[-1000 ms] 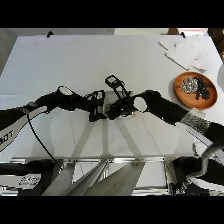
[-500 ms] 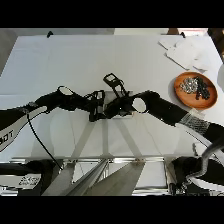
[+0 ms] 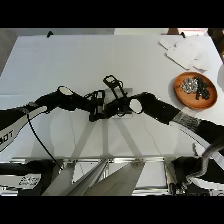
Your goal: Fold the box and place the chain.
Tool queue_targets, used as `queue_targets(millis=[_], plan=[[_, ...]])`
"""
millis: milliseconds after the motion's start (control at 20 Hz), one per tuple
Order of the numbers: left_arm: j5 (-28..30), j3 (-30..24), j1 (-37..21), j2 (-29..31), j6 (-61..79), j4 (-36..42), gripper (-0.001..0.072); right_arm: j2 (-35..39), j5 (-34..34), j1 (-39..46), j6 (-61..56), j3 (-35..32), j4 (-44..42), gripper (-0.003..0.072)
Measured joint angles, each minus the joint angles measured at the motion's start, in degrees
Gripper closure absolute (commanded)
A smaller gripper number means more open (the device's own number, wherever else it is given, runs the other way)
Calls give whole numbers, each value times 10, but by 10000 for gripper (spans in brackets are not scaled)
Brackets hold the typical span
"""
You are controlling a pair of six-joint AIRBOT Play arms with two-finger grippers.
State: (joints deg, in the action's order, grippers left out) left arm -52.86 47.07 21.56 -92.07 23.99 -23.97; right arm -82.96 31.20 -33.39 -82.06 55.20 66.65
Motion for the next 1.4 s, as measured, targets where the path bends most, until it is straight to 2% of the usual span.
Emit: queue_targets(millis=[50,150,600,1000,1200,1400], plan=[[1,0,0,0,0,0,418,-2,-2,0,-2,0,2,631],[1,0,0,0,2,0,418,-6,-10,0,-5,0,8,348],[-2,0,0,0,2,-1,418,21,7,4,-6,0,18,345],[-1,0,0,0,2,-1,418,133,147,33,-6,0,84,345],[-1,0,0,0,2,-1,418,189,198,67,0,0,145,345],[-1,0,0,0,2,-1,418,214,249,122,80,0,188,345]])
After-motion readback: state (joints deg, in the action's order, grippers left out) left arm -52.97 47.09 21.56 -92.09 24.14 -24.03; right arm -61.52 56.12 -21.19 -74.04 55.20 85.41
